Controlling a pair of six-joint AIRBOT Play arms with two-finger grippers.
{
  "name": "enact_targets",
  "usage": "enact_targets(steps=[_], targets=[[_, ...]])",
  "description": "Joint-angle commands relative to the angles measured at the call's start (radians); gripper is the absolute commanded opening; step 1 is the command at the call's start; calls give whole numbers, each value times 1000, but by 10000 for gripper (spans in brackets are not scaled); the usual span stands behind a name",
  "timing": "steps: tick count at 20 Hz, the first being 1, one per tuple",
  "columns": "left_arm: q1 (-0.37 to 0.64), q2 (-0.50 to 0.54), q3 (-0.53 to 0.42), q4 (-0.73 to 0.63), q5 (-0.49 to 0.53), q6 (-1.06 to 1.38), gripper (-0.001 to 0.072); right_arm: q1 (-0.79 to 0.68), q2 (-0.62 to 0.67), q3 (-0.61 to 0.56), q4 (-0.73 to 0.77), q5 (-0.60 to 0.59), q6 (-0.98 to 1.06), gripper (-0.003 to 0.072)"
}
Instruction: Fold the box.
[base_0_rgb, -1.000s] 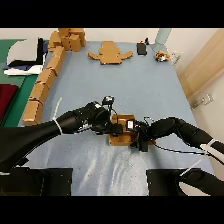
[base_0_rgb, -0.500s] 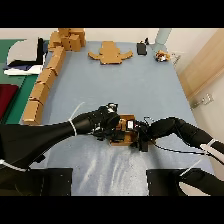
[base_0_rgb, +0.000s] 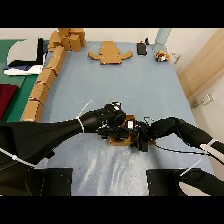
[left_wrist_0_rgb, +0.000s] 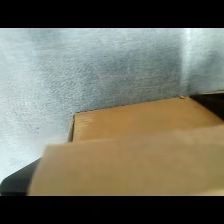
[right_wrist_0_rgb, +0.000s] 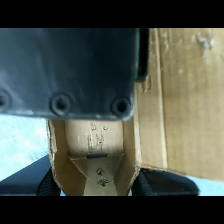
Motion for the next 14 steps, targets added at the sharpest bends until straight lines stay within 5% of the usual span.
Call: enact_targets(steps=[1, 6, 7, 8, 9, 14], targets=[[0, -18, 18, 6, -5, -19, 513, 0, 0, 1, 0, 0, 0, 498], [1, -20, 18, 39, 0, -19, 510, 0, 0, 1, 0, 0, 0, 498], [0, -20, 18, 41, 1, -19, 375, 0, 0, 1, 0, 0, 0, 499], [0, -20, 18, 41, 3, -19, 85, 0, 0, 1, 0, 0, 0, 499], [0, -20, 18, 42, 10, -15, 15, 0, 0, 1, 0, 0, 0, 498], [0, -20, 18, 40, 29, -18, 15, 0, 0, 1, 0, 0, 0, 499]])
